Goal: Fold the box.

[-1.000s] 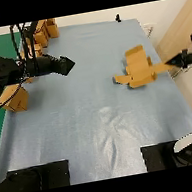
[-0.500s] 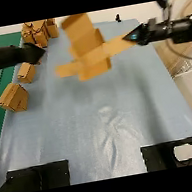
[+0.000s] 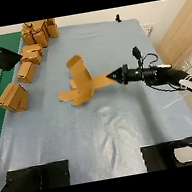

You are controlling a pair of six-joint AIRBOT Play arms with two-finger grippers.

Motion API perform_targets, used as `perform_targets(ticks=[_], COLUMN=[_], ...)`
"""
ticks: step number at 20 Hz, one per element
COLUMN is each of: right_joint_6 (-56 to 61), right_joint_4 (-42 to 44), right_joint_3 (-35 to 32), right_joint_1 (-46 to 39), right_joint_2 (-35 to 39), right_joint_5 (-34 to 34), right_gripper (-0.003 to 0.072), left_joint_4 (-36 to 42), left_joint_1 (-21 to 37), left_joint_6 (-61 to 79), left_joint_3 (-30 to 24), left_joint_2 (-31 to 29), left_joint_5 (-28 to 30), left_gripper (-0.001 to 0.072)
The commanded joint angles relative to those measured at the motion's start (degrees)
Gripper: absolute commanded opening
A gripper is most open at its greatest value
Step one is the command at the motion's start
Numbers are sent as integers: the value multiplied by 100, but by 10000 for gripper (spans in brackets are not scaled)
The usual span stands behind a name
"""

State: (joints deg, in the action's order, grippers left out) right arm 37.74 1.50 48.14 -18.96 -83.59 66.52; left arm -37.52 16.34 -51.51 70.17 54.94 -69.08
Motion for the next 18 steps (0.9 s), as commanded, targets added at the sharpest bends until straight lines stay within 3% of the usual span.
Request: perform_targets(ticks=[1, 6, 10, 11, 12, 13, 16, 18], right_joint_6=[22, 691, 680, 682, 688, 800, 1191, 1893], right_joint_4=[-579, -1569, -1572, -1589, -1587, -1589, -2031, -3246], right_joint_3=[-308, -310, -308, -308, -304, -271, 31, 260], right_joint_1=[-232, -643, -640, -643, -645, -647, -796, -1051], right_joint_2=[-37, -37, -37, -37, -35, -31, 48, 348], right_joint_5=[-387, -315, -446, -437, -400, -304, 328, 577], right_gripper=[5, 7, 9, 117, 442, 610, 610, 611], left_joint_4=[39, 330, 457, 474, 472, 472, 476, 481], left_joint_1=[44, 44, 42, 26, -28, -118, -645, -1150], left_joint_6=[103, 319, 426, 448, 503, 568, 575, 848], left_joint_3=[-66, -393, -612, -654, -682, -719, -732, -715], left_joint_2=[136, 251, 260, 267, 289, 330, 756, 1364], left_joint_5=[-238, -299, -352, -385, -437, -503, -435, -391], left_gripper=[687, 687, 687, 687, 687, 687, 687, 687])
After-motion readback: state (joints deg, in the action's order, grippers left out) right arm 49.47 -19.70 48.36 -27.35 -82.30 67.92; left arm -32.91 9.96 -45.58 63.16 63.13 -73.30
